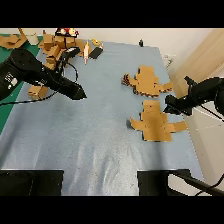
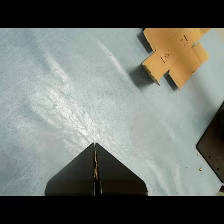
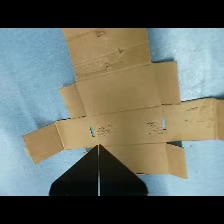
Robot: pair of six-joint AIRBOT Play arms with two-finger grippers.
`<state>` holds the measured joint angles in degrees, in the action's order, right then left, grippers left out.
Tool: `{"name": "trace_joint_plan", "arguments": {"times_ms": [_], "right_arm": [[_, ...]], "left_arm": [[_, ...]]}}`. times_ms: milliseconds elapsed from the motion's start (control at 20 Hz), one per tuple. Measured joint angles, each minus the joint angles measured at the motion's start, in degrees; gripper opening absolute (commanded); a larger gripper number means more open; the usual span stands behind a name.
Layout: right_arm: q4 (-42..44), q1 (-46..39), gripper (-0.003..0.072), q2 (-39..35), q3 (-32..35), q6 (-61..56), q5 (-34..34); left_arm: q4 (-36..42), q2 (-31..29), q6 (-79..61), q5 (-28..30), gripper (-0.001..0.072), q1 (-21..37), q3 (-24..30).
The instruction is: Fold the box.
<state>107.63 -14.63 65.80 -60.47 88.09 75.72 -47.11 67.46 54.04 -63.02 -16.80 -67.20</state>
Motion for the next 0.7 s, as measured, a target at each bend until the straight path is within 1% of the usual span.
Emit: {"name": "trace_joint_plan", "arguments": {"times_ms": [250, 300, 350, 400, 450, 600, 700], "right_arm": [[0.1, 0.0, 0.0006, 0.0, 0.0, 0.0, 0.0], [-0.7, 0.0, 0.0049, 0.0, 0.0, 0.2, 0.0], [-2.5, 0.0, 0.0201, 0.0, 0.0, 0.3, 0.0], [-5.6, -0.3, 0.037, 0.0, 0.0, 0.4, 0.0], [-10.2, -0.8, 0.046, 0.0, 0.0, 0.4, 0.3], [-22.6, -4.6, 0.046, 0.4, 0.0, -0.4, 0.9], [-25.9, -8.7, 0.046, 1.5, 0.0, -0.6, 1.2]], "left_arm": [[0.0, 0.0, 0.0, 0.0, 0.0012, 0.0, 0.0], [0.0, 0.0, 0.0, 0.0, 0.0012, 0.0, 0.0], [0.0, 0.0, 0.0, 0.0, 0.0012, 0.0, 0.0], [0.0, 0.0, 0.0, 0.0, 0.0012, 0.0, 0.0], [0.0, 0.0, 0.0, 0.0, 0.0013, 0.0, 0.0], [0.0, 0.0, 0.0, 0.0, 0.0012, 0.0, 0.0], [0.0, 0.0, 0.0, 0.0, 0.0013, 0.0, 0.0]]}}
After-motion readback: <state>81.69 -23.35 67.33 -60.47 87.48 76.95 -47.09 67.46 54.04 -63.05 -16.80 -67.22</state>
